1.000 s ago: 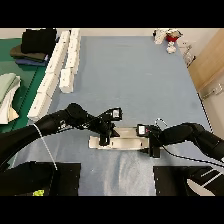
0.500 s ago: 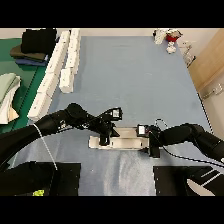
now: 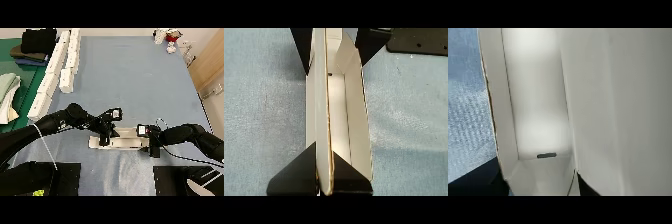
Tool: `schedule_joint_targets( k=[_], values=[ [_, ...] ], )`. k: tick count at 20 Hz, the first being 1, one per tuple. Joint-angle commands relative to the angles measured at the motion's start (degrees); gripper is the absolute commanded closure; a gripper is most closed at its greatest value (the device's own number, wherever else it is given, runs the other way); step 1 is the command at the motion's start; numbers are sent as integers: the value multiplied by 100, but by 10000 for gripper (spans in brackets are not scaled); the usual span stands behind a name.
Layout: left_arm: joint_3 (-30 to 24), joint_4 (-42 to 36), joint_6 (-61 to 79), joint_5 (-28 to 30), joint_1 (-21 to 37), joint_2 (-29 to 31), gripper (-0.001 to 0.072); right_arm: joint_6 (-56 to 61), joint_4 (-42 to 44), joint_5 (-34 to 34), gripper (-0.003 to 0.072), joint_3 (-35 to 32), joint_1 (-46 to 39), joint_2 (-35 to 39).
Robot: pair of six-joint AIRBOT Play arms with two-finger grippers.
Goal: Fold the box.
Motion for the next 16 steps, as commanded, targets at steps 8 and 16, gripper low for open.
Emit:
schedule_joint_targets(
  k=[8, 16],
  values=[
    [2, 0, 2, 7, -2, 2, 697, 0, -20, 39, 173, -22, 9, -118],
    [2, 0, 2, 7, -2, 2, 697, 2, -61, 96, 172, -15, 9, -118]
  ],
)
